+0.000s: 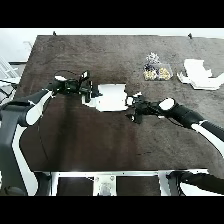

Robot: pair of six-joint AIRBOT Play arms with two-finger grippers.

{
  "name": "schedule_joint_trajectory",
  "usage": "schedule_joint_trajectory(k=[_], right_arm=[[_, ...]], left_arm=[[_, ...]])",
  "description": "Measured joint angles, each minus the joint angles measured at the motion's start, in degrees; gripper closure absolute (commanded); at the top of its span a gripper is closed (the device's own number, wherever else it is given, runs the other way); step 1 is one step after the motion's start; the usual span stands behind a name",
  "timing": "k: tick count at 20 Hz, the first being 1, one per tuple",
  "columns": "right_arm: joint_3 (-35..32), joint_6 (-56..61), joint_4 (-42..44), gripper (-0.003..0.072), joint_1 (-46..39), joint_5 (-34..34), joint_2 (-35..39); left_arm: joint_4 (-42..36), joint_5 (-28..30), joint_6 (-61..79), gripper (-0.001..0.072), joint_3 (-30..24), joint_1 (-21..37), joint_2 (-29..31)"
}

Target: Fold the box and place the chain.

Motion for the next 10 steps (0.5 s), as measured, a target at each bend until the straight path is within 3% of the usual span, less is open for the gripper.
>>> schedule_joint_trajectory(k=[10], right_arm=[[0.07,-0.5,4.35,0.0053,2.34,-9.09,-4.11]], left_arm=[[-0.02,0.0,0.0,0.069,0.0,0.0,0.0]])
